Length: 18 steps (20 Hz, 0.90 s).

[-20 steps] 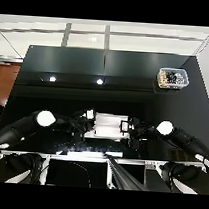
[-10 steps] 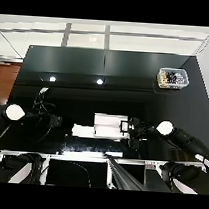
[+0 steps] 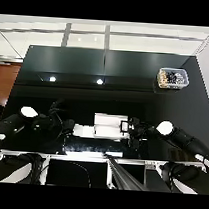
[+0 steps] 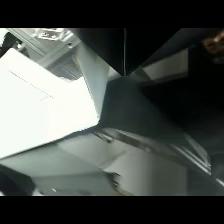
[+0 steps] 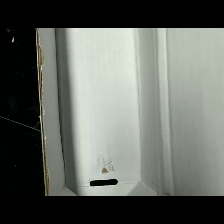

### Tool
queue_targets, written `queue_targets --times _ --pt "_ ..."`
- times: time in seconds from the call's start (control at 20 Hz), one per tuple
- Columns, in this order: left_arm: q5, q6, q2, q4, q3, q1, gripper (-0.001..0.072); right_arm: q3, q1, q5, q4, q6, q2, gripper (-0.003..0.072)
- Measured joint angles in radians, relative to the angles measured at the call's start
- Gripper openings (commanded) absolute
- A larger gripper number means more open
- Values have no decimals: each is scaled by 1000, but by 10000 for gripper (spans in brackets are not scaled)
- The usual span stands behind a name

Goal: Fold the box and place the chain.

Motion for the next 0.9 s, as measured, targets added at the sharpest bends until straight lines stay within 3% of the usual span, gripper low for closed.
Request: queue_targets --times 0.25,0.3,0.4,0.9 --pt "50 123 -37 -122 14 -104 57 0 0 0 0 0 0 427" --pt "51 136 -35 -133 23 -112 186 0 0 0 0 0 0 427" --pt "54 152 -22 -143 45 -122 544 0 0 0 0 0 0 427" --pt "-9 133 50 -40 178 -161 560 0 0 0 0 8 0 427"
